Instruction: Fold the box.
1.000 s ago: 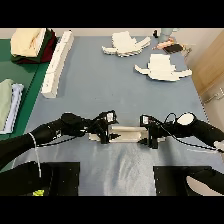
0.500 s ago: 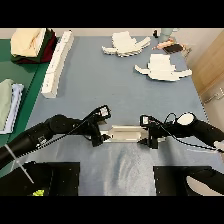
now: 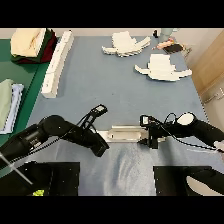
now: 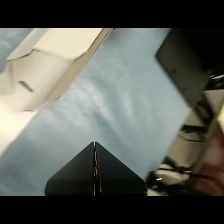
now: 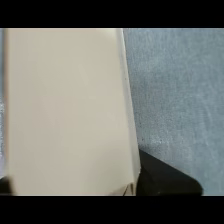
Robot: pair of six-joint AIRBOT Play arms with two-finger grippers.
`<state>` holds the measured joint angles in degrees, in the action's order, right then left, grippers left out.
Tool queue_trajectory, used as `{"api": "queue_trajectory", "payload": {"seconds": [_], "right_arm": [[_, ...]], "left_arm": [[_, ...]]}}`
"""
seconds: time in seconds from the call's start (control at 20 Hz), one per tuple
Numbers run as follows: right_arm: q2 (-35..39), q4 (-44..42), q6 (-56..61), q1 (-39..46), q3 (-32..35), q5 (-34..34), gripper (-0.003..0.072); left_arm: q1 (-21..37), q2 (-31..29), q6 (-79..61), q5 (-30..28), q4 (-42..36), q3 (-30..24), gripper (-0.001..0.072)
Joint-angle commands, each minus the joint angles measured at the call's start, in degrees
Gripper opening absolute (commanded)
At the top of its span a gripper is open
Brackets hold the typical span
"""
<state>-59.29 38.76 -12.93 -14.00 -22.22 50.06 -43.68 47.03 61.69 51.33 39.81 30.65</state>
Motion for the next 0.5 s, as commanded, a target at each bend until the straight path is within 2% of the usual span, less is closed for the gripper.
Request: {"api": "queue_trajectory", "payload": {"seconds": [0.0, 0.2, 0.35, 0.45], "right_arm": [[0.0, 0.0, 0.0, 0.0, 0.0, 0.0, 0.0517], [0.0, 0.0, 0.0, 0.0, 0.0, 0.0, 0.0518], [0.0, 0.0, 0.0, 0.0, 0.0, 0.0, 0.0517], [0.0, 0.0, 0.0, 0.0, 0.0, 0.0, 0.0517]], "left_arm": [[-0.9, 10.8, 2.8, -1.4, -8.7, 6.5, 0.0014], [2.6, 19.5, 2.9, -3.6, -9.6, 16.8, 0.0014], [7.6, 20.3, 4.4, -8.0, -14.7, 17.9, 0.0014], [10.4, 21.5, 5.9, -8.2, -14.3, 17.8, 0.0014]]}}
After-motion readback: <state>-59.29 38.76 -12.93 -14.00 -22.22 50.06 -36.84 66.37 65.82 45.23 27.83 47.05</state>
